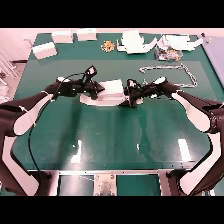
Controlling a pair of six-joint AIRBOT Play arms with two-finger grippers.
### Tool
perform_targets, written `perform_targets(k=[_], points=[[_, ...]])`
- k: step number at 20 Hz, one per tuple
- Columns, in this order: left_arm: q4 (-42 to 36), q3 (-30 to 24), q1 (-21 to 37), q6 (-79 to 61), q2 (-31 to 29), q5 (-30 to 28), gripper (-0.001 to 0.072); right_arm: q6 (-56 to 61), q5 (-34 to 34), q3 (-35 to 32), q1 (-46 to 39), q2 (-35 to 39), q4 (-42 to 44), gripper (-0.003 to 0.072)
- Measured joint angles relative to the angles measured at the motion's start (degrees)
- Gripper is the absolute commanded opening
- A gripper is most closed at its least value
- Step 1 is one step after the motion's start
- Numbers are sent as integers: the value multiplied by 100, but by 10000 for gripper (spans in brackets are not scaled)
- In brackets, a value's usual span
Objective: Fold the box and place the chain.
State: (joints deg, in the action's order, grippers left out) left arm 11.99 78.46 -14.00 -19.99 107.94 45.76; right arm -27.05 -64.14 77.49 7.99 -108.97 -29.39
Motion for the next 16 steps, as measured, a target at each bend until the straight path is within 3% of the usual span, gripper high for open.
perform_targets(k=[5, 6, 7, 8, 14, 15, 16], points=[[70, 225, 175, 4, -358, 76, 23, -11, 0, 0, 7, 0, 0, 575], [157, 240, 273, 37, -485, 186, 190, -11, 0, 0, 7, 0, -2, 575], [302, 256, 387, 105, -614, 365, 462, -11, 0, 0, 7, 0, -2, 575], [455, 264, 494, 205, -726, 551, 503, -11, 0, 0, 7, 0, -2, 575], [1906, 284, 848, 1075, -1003, 1705, 517, -9, -2, 0, 7, 0, -2, 575], [2111, 280, 859, 1161, -1010, 1753, 644, -9, 0, 0, 7, 0, -2, 575], [2251, 278, 850, 1246, -1016, 1805, 663, -9, 0, 0, 7, 0, -2, 575]])
